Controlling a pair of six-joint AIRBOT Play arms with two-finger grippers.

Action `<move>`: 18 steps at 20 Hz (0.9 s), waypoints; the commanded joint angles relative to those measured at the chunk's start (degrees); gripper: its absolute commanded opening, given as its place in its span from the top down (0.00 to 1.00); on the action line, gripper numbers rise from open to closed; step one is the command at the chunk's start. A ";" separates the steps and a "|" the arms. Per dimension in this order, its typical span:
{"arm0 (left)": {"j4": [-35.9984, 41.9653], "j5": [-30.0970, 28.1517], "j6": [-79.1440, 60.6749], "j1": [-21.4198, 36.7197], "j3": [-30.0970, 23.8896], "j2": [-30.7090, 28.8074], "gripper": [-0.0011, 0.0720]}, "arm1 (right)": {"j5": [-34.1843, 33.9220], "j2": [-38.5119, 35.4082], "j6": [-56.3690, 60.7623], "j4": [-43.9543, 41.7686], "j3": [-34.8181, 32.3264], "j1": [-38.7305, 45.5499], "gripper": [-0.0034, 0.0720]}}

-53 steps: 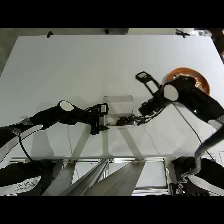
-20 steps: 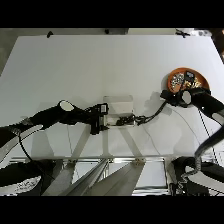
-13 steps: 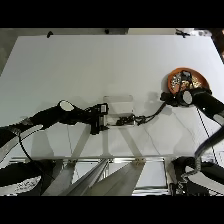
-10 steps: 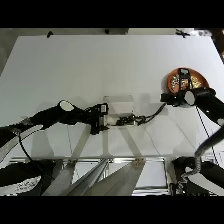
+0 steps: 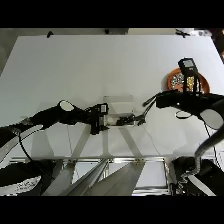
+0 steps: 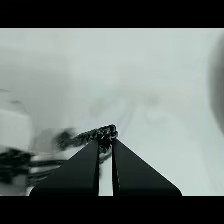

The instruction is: Fold the box and place the chain.

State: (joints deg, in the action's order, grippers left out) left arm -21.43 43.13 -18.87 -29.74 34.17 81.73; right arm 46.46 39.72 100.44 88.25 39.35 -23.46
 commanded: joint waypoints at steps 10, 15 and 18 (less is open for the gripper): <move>0.00 -0.02 -0.02 0.00 -0.02 -0.04 0.70 | -14.05 3.67 -3.39 -12.37 0.04 -22.49 0.94; 0.00 -0.02 -0.02 0.00 -0.02 -0.04 0.70 | -16.33 11.15 -2.84 -13.29 0.04 -23.21 0.94; 0.00 -0.02 -0.02 0.00 -0.02 -0.04 0.70 | -15.85 15.04 -2.84 -13.68 0.04 -23.21 0.94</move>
State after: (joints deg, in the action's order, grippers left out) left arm -21.41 43.13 -18.87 -29.74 34.17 81.73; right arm 31.22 51.00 97.49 75.20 39.33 -46.24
